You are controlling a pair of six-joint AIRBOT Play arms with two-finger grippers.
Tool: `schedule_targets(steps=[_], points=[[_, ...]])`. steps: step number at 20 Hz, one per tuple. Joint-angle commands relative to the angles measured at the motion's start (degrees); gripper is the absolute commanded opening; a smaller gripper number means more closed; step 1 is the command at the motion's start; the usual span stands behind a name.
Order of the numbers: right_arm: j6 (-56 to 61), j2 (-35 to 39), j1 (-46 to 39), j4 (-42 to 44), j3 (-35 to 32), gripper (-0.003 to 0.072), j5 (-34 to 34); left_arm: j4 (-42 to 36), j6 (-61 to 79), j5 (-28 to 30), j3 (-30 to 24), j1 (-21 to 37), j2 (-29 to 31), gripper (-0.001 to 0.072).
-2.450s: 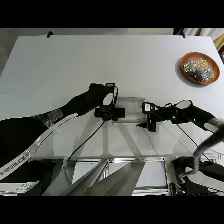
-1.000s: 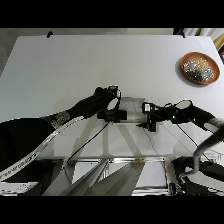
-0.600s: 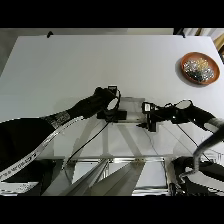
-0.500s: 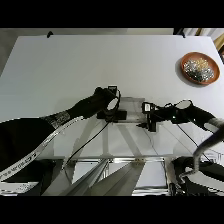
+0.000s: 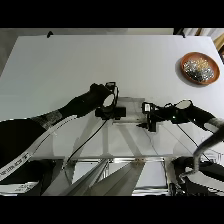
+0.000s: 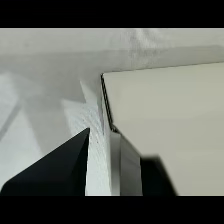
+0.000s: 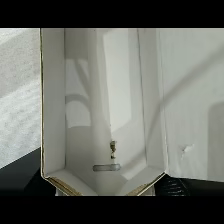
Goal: Fold the box and place the chain.
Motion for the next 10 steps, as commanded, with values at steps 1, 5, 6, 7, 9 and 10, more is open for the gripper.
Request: schedule_targets(steps=[1, 5, 6, 7, 9, 10], points=[[0.02, 0.02, -0.02, 0.02, 0.04, 0.0471, 0.00, -0.57, 0.02, 0.13, 0.07, 2.05, 3.45, 0.0341], [0.02, 0.02, -0.02, 0.02, 0.04, 0.0471, 0.00, -5.55, 15.39, -4.11, 0.07, 6.01, 9.09, 0.0342], [0.02, 0.00, -0.02, 0.02, 0.04, 0.0471, 0.00, -6.56, 20.55, -5.60, 0.07, 7.34, 10.49, 0.0349], [0.02, 0.02, -0.02, 0.04, 0.04, 0.0471, 0.00, -7.52, 27.02, -7.30, 0.07, 8.85, 12.00, 0.0417], [0.02, 0.02, -0.02, 0.02, 0.04, 0.0471, 0.00, -9.01, 42.32, -10.19, 0.04, 12.02, 14.80, 0.0691], [0.02, 0.02, -0.02, 0.02, 0.04, 0.0471, 0.00, -10.16, 50.62, -11.06, 0.02, 13.77, 15.82, 0.0693]])
